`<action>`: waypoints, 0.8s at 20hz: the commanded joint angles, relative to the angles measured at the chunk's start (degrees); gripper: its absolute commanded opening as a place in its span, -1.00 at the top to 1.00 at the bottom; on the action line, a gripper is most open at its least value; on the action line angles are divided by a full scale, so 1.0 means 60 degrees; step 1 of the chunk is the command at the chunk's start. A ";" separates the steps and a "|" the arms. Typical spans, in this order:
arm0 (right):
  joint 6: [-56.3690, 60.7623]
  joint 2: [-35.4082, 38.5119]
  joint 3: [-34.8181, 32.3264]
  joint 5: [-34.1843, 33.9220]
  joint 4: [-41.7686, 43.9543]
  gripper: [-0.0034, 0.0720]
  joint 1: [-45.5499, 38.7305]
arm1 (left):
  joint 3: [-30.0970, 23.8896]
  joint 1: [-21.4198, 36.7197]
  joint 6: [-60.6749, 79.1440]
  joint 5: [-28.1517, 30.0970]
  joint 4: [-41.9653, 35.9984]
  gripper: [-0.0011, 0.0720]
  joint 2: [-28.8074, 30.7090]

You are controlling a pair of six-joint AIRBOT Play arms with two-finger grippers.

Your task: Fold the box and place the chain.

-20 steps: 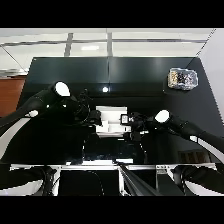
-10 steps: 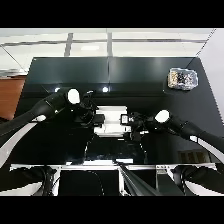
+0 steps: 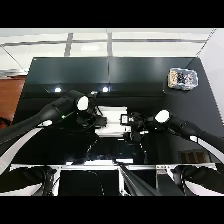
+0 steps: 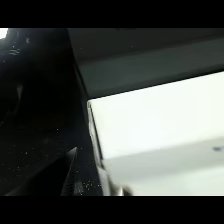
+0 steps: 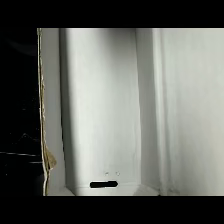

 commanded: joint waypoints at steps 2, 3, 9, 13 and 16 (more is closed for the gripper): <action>0.0000 -0.0004 0.0011 0.0004 0.0000 0.56 0.0000 | 0.0313 -0.0120 -0.0321 -0.0178 0.0164 0.07 0.0007; 0.0000 -0.0004 0.0011 0.0007 0.0000 0.56 0.0000 | 0.0317 -0.0157 -0.0568 -0.0211 0.0240 0.07 0.0004; 0.0000 -0.0004 0.0011 0.0004 0.0000 0.56 0.0000 | 0.0317 -0.0488 -0.1847 -0.0157 0.1060 0.07 -0.0033; 0.0000 -0.0004 0.0011 0.0004 0.0000 0.56 0.0000 | 0.0244 -0.0780 -0.2299 0.0521 0.1173 0.07 -0.0033; 0.0000 -0.0004 0.0011 0.0004 0.0000 0.56 0.0000 | 0.0127 -0.0929 -0.2426 0.0794 0.1115 0.07 -0.0029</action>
